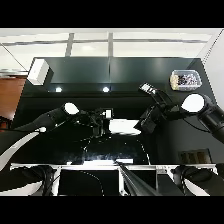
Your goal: Fold the box and place the chain.
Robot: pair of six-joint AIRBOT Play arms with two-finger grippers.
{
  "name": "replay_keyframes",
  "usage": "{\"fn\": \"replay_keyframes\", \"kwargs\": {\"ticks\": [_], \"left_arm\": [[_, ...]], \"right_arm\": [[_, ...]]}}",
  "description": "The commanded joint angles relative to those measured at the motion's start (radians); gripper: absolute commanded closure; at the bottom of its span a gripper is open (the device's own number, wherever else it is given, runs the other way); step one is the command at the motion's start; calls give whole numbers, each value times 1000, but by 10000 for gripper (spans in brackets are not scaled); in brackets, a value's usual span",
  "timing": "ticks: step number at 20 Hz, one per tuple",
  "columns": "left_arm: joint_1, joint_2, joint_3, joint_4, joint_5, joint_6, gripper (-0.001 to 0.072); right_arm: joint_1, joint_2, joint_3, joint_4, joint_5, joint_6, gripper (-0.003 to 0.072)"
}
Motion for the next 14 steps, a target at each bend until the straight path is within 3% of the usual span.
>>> {"fn": "replay_keyframes", "kwargs": {"ticks": [1, 4, 5, 6, 7, 8, 10, 11, 14], "left_arm": [[0, 0, 0, 0, 1, 1, 377], [0, 0, 0, 0, 1, 1, 377], [0, 0, 0, 0, 1, 1, 377], [0, 0, 0, 0, 0, 1, 377], [0, 0, 0, 0, 0, 1, 376], [0, 0, 0, 0, 0, 1, 377], [0, 0, 0, 0, 0, 1, 377], [0, 0, 0, 0, 0, 1, 377], [0, 0, 0, 0, 0, 1, 377]], "right_arm": [[26, -10, -1, -8, -5, -111, -12], [66, -56, -10, -27, -19, -153, -10], [80, -74, -11, -61, -37, -153, 102], [91, -83, -11, -92, -61, -151, 286], [95, -84, -10, -101, -84, -151, 400], [95, -84, -9, -94, -95, -151, 456], [99, -84, -9, -89, -92, -151, 461], [99, -84, -9, -84, -84, -151, 507], [99, -84, -9, -83, -77, -151, 507]]}}
